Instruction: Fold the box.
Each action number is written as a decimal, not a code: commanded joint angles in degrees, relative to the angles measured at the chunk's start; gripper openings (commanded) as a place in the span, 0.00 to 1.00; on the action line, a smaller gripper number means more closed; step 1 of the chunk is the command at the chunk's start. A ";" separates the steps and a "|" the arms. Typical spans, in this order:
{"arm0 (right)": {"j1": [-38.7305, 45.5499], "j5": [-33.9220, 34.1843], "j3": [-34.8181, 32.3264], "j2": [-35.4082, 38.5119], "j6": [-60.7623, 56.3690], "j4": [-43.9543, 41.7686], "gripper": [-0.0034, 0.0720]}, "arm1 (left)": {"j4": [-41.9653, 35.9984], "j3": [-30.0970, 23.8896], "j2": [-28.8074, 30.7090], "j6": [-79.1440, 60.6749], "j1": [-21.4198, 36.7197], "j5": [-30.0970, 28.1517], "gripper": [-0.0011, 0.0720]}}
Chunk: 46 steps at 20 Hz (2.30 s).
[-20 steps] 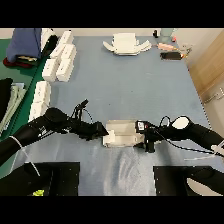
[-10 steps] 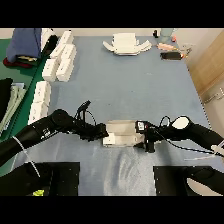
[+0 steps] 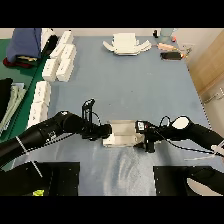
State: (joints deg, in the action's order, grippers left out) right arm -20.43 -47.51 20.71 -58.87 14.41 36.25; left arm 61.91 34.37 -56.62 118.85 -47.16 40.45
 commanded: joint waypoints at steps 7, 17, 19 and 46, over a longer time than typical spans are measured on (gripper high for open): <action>-0.02 0.00 0.04 0.02 -0.02 -0.02 0.72 | 8.57 6.14 -7.85 13.60 -6.25 6.45 0.49; -0.02 0.00 0.04 0.02 -0.02 -0.02 0.72 | 11.30 12.33 -10.10 16.20 -7.45 8.09 0.75; -0.02 0.00 0.04 0.02 -0.02 -0.02 0.72 | 11.15 12.33 -10.10 16.22 -7.45 8.04 0.75; -0.02 0.00 0.04 0.02 -0.02 -0.02 0.72 | 5.33 12.35 -10.75 16.98 -7.50 6.58 0.98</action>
State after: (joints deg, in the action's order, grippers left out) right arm -20.43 -47.51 20.71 -58.89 14.41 36.25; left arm 68.62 46.72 -67.42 135.92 -54.61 47.07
